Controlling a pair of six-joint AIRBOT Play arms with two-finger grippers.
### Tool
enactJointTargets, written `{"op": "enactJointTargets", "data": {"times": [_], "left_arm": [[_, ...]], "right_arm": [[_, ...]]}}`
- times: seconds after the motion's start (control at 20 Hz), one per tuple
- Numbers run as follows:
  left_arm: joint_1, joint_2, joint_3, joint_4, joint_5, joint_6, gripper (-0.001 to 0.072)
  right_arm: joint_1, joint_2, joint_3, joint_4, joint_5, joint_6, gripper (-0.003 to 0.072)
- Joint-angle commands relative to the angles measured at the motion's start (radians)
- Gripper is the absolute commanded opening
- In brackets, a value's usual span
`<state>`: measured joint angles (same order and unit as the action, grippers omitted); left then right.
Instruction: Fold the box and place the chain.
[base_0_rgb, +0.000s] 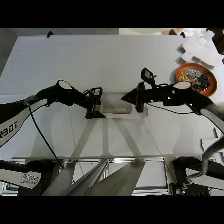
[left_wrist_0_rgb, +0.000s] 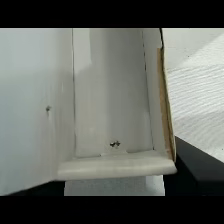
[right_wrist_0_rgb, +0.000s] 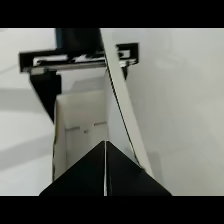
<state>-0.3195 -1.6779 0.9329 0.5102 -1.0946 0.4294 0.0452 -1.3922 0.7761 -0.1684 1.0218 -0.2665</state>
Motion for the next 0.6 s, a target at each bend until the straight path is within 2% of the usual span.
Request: {"op": "enactJointTargets", "data": {"times": [0.0,0.2,0.55], "left_arm": [[0.000,-0.001,0.000,0.002,-0.002,0.003,0.0277],[0.000,-0.001,0.000,0.002,-0.002,0.003,0.0277],[0.000,-0.001,0.000,0.002,-0.002,0.003,0.0277]], "right_arm": [[0.002,-0.119,0.028,0.142,0.006,-0.005,0.0005],[0.002,-0.195,0.028,0.138,0.006,-0.004,0.0005],[0.002,-0.181,0.028,0.138,0.037,-0.002,0.0007]]}}
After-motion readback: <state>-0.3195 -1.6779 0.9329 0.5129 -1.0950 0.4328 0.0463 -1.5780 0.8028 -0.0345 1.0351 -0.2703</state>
